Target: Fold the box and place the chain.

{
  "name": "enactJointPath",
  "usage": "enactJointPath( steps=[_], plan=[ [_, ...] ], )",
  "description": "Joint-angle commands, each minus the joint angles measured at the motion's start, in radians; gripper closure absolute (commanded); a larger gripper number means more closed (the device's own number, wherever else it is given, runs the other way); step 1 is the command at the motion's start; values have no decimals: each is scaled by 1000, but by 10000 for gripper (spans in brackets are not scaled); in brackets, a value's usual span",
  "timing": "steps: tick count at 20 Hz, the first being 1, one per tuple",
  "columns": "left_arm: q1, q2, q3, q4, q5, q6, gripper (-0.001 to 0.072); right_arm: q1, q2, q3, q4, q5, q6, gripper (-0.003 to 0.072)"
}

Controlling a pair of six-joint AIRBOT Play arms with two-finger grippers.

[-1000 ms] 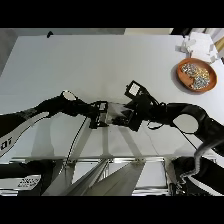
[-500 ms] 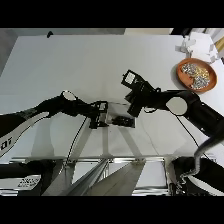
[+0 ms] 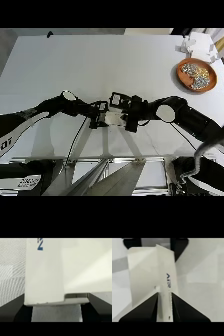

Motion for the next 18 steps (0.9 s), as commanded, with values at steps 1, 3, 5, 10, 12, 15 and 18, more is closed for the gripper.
enactJointPath(
  steps=[1, 3, 5, 10, 12, 15, 18],
  plan=[
    [1, 0, 1, 0, 0, 0, 437, 38, 6, -10, -1, 38, -13, 457],
    [1, 0, 1, 0, 0, 0, 437, 38, 6, -10, -7, 40, -13, 456],
    [1, 0, 1, 0, 0, 0, 437, 38, 6, -10, -31, 37, -12, 386],
    [1, 0, 1, 0, 0, 0, 437, 38, 5, -10, -141, -4, 77, 393],
    [1, 0, 1, 0, 0, 0, 437, 38, 5, -10, -145, -8, 84, 469],
    [1, 0, 1, 0, 0, 0, 437, 38, 3, -13, -142, -7, 85, 509],
    [1, 0, 1, 0, 0, 0, 437, 38, 3, -24, -142, -8, 89, 519]
  ],
)
